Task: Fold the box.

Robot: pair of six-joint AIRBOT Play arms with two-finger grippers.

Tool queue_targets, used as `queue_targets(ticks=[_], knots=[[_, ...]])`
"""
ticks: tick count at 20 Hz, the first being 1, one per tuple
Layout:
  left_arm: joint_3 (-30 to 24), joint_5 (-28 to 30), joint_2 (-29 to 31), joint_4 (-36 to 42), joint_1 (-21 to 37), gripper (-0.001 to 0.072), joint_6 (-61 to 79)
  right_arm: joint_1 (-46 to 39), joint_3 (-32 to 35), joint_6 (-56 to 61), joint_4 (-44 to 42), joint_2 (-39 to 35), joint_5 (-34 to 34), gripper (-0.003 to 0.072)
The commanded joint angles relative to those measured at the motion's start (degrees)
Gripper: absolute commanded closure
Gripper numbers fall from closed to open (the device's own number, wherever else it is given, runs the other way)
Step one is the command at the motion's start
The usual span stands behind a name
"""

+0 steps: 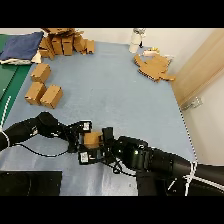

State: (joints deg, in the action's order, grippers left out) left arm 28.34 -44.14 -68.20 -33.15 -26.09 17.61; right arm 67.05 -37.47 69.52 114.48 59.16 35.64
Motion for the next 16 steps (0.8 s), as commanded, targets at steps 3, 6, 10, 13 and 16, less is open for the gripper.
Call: queue_targets(ticks=[3,6,10,13,16], knots=[[0.02,-0.02,-0.02,-0.24,-0.02,0.0697,0.35,-0.02,-1.07,0.52,1.22,-0.2,1.27,0.0411],[0.02,-0.02,-0.02,-0.24,-0.02,0.0697,0.35,0.0,-1.18,0.55,0.74,-0.22,1.9,0.0414],[0.02,0.0,-0.02,-0.24,0.0,0.0697,0.35,0.0,-1.2,0.55,-0.33,-0.33,1.95,0.0418],[0.02,0.0,-0.02,-0.24,0.0,0.0697,0.35,0.0,-1.44,0.55,-0.37,-0.33,1.99,0.0418],[0.02,0.02,-0.02,-0.24,0.0,0.0697,0.35,0.0,-2.69,0.55,-1.86,-0.72,2.1,0.0418]])
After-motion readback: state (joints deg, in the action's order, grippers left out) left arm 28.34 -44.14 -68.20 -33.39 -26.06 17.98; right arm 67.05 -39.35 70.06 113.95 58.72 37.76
